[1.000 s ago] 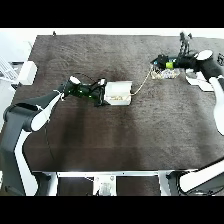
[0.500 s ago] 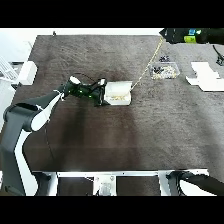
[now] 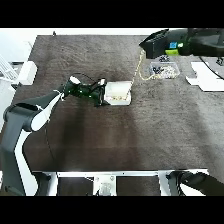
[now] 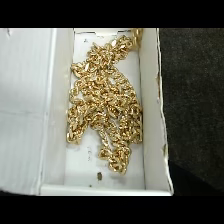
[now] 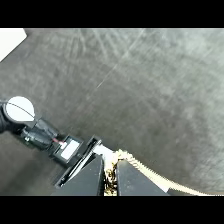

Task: Fold the box and place the chain.

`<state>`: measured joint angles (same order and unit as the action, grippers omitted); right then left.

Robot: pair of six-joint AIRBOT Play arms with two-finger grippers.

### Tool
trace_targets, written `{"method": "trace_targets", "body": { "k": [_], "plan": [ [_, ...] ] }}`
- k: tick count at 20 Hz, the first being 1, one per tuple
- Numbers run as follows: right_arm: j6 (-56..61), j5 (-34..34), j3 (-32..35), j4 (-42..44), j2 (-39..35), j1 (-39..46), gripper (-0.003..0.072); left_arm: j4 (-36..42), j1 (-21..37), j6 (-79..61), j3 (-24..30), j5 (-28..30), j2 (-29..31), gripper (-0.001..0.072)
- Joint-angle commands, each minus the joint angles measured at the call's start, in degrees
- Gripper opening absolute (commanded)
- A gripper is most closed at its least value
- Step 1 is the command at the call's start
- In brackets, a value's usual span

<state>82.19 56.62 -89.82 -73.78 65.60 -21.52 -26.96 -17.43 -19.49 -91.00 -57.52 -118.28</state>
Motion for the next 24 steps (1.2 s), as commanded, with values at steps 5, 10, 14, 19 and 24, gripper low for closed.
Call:
{"method": "trace_targets", "body": {
  "k": [5,10,14,19,24],
  "plan": [
    [3.3,-0.6,3.5,-0.3,-0.1,-1.6,0.0007,0.0,0.0,0.0,0.0,0.0,0.0,0.0357],
    [3.4,-1.2,7.2,0.2,-0.1,-3.3,0.0008,0.0,0.0,0.0,0.0,0.0,0.0,0.0357],
    [4.9,-7.7,12.6,0.3,0.0,-3.8,0.0008,0.0,0.0,0.0,0.0,0.0,0.0,0.0357],
    [4.8,-16.4,18.3,3.2,2.6,-4.0,0.0008,0.0,0.0,0.0,0.0,0.0,0.0,0.0357],
    [4.8,-18.6,18.3,5.9,9.7,-4.9,0.0008,0.0,0.0,0.0,0.0,0.0,0.0,0.0357]
  ]
}}
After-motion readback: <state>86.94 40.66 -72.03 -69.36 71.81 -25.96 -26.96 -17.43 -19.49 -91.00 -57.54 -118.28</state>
